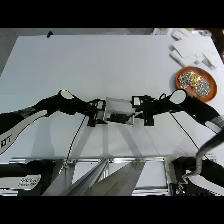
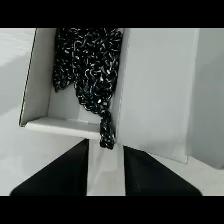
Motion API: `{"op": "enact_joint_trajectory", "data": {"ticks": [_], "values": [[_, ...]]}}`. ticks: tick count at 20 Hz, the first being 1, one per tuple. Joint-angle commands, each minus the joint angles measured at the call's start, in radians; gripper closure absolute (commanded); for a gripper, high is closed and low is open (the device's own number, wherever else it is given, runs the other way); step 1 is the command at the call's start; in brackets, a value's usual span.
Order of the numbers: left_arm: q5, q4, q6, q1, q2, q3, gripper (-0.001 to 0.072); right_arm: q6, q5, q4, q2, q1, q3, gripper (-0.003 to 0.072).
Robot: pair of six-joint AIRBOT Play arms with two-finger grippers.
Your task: Fold the box and place the chain.
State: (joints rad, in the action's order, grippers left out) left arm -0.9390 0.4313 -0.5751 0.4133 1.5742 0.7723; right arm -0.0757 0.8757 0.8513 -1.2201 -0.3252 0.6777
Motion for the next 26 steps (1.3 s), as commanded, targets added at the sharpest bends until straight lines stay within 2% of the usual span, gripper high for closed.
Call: {"op": "enact_joint_trajectory", "data": {"ticks": [1, 2, 3, 11, 14, 17, 21, 23, 26], "values": [[0.0, -0.001, -0.001, 0.0, 0.0, 0.001, 0.0676, 0.016, -0.021, -0.017, -0.012, -0.012, -0.001, 0.0562], [0.0, -0.001, -0.001, 0.0, 0.0, 0.001, 0.0676, 0.04, -0.023, -0.012, -0.012, -0.012, -0.001, 0.0638], [0.0, 0.0, -0.001, 0.0, 0.0, 0.001, 0.0676, 0.069, -0.024, 0.0, -0.012, -0.011, -0.001, 0.0671], [0.0, -0.001, -0.001, 0.0, 0.0, 0.001, 0.0676, 0.318, -0.013, 0.21, 0.018, -0.011, -0.001, 0.0672], [0.0, -0.001, -0.001, 0.0, 0.0, 0.001, 0.0676, 0.41, 0.021, 0.299, 0.107, -0.011, -0.001, 0.0672], [0.0, 0.0, -0.001, 0.0, 0.0, 0.001, 0.0676, 0.531, 0.054, 0.314, 0.231, -0.011, 0.0, 0.0672], [0.0, 0.0, -0.001, 0.0, 0.0, 0.001, 0.0676, 0.632, 0.058, 0.22, 0.395, -0.011, 0.003, 0.0672], [0.0, -0.001, -0.001, 0.0, 0.0, 0.001, 0.0676, 0.632, 0.058, 0.105, 0.446, -0.011, 0.012, 0.0672], [0.0, -0.001, -0.001, 0.0, 0.0, 0.001, 0.0676, 0.631, 0.031, -0.104, 0.457, -0.011, 0.028, 0.0672]]}}
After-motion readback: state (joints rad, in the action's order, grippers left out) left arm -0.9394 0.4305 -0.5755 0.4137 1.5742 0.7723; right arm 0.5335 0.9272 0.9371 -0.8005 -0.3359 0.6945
